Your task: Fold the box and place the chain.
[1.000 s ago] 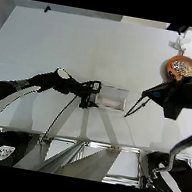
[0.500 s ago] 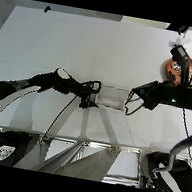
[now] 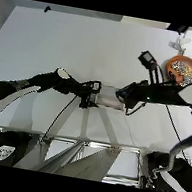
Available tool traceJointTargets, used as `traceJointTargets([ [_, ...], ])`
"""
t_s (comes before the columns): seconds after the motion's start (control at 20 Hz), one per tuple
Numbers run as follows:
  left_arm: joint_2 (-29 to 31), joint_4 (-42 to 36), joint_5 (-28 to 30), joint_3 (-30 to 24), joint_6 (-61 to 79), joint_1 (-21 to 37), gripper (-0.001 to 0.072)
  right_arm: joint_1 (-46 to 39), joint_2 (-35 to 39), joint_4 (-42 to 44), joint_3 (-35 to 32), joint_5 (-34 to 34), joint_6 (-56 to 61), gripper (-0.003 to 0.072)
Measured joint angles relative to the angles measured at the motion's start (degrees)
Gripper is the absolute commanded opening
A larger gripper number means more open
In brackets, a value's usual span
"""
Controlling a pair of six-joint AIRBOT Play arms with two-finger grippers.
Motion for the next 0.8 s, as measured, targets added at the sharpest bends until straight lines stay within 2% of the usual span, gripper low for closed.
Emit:
traceJointTargets([
  [0.35,0.00,0.02,0.02,0.00,-0.02,0.00,0.0010,8.04,-10.10,-4.00,-0.04,-6.93,-0.55,0.0020],
  [0.7,0.00,0.00,0.00,0.00,-0.02,0.00,0.0010,11.28,-13.64,-6.14,-0.04,-11.47,-0.61,0.0025],
  [0.8,0.00,0.00,0.00,0.00,-0.02,0.00,0.0010,11.65,-13.86,-6.69,-0.04,-12.02,-0.59,0.0153],
])
